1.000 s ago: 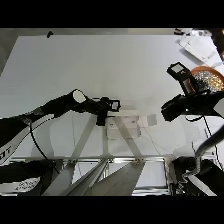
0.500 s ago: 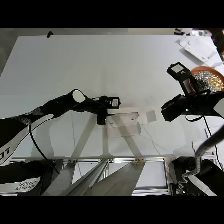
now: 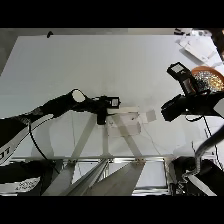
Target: Fold the box and place the chain.
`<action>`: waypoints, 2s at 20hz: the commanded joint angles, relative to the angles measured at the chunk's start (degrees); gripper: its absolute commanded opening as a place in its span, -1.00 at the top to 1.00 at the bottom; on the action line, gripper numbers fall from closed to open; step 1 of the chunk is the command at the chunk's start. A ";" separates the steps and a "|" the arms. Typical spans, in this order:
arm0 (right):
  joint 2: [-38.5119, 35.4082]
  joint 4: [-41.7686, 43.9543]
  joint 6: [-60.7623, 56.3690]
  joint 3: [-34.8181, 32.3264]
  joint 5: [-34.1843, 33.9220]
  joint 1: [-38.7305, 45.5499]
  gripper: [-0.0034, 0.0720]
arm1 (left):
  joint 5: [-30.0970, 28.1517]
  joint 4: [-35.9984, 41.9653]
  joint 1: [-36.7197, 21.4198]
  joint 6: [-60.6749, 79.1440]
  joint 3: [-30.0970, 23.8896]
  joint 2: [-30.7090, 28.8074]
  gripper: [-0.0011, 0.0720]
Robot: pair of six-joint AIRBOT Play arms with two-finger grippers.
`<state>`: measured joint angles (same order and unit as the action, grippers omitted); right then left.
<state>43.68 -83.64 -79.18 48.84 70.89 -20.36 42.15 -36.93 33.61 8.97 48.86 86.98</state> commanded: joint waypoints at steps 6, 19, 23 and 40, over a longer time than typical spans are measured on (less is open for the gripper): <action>-0.04 0.02 -0.02 0.07 0.00 -0.04 0.39 | 4.59 0.02 0.02 4.17 0.02 0.00 0.95; -0.04 0.04 0.20 0.07 0.20 -0.04 0.39 | 4.17 0.00 0.04 4.31 0.02 -0.02 0.94; -0.04 0.15 9.29 0.07 2.47 -0.04 0.89 | 4.39 0.02 0.04 4.31 0.02 -0.02 0.94; 0.00 3.23 30.47 -17.35 -7.78 -22.51 -0.53 | 4.39 0.00 0.04 4.31 0.02 -0.02 0.94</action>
<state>43.99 -80.14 -49.47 33.43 62.43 -40.45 46.54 -36.91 33.63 13.26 48.86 86.98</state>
